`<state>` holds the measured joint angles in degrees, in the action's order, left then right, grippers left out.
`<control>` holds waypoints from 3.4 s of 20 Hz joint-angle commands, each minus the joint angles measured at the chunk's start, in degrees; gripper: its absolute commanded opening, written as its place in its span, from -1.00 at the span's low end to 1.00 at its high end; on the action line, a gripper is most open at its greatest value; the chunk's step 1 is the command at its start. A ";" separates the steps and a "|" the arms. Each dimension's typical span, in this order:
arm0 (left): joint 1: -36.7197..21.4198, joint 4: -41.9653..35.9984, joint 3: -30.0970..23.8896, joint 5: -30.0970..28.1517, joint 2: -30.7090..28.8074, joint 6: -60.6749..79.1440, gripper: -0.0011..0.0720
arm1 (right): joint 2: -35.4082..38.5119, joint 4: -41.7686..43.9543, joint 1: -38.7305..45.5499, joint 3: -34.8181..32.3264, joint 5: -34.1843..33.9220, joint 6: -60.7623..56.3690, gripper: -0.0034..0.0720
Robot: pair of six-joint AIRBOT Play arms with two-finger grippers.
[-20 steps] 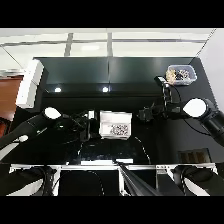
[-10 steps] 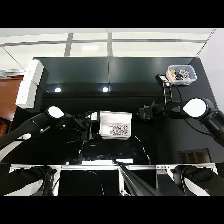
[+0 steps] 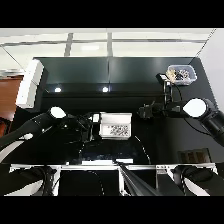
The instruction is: Fold the box and place the chain.
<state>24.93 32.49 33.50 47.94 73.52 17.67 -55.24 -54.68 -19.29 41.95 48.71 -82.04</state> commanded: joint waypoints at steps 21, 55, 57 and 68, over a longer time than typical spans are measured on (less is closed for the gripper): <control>1.57 -0.02 0.11 -2.75 0.09 -1.99 0.28 | -5.90 8.17 -1.20 0.15 -2.49 20.33 0.72; 1.57 -0.02 0.11 -2.45 0.09 -2.05 0.28 | -9.64 9.60 -9.88 1.05 3.85 61.94 -0.26; 1.57 -0.02 0.11 -2.45 0.09 -2.05 0.28 | -9.68 9.27 -9.88 0.81 4.24 61.94 -0.26; 1.57 -0.02 0.11 -2.47 0.09 -2.05 0.28 | -9.73 7.48 -9.88 0.81 4.20 61.94 -0.07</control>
<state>26.46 32.47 33.58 45.47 73.56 15.64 -64.95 -47.16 -29.15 42.78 53.19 -20.05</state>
